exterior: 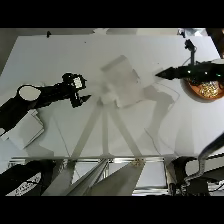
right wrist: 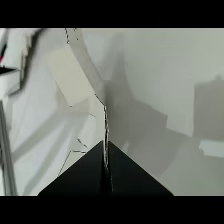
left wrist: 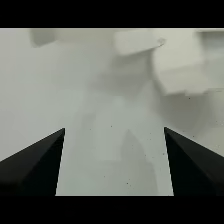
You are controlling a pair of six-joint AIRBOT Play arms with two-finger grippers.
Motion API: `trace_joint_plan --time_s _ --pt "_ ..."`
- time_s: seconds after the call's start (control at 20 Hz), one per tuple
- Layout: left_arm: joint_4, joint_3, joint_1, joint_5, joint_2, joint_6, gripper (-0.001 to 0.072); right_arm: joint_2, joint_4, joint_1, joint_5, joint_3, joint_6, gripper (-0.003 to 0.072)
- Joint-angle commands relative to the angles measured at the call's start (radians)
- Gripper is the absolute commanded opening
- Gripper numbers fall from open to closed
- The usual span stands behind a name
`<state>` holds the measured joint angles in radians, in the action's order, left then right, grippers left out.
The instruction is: Fold the box and place the chain.
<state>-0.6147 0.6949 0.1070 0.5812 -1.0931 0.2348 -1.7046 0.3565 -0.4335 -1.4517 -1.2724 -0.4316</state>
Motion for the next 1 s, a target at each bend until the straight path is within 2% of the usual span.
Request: trace_joint_plan --time_s 0.0,0.1,0.25,0.6,0.95 --pt "0.000 0.001 -0.001 0.000 0.001 0.000 0.0697 0.002 -0.129 0.091 0.177 -0.001 0.095 0.0014" --pt "0.000 0.001 -0.001 0.000 0.001 0.000 0.0697 0.002 -0.065 0.085 0.273 0.014 0.095 0.0013" --pt "0.000 0.001 -0.001 0.000 0.001 0.000 0.0697 0.002 -0.087 0.054 0.361 0.075 0.114 0.0013" --pt "0.000 0.001 -0.001 0.000 0.001 0.000 0.0697 0.007 -0.133 0.047 0.437 0.273 0.226 0.0011" --pt "0.000 0.001 -0.001 0.000 0.001 0.000 0.0697 0.018 -0.117 0.045 0.466 0.292 0.226 0.0012"
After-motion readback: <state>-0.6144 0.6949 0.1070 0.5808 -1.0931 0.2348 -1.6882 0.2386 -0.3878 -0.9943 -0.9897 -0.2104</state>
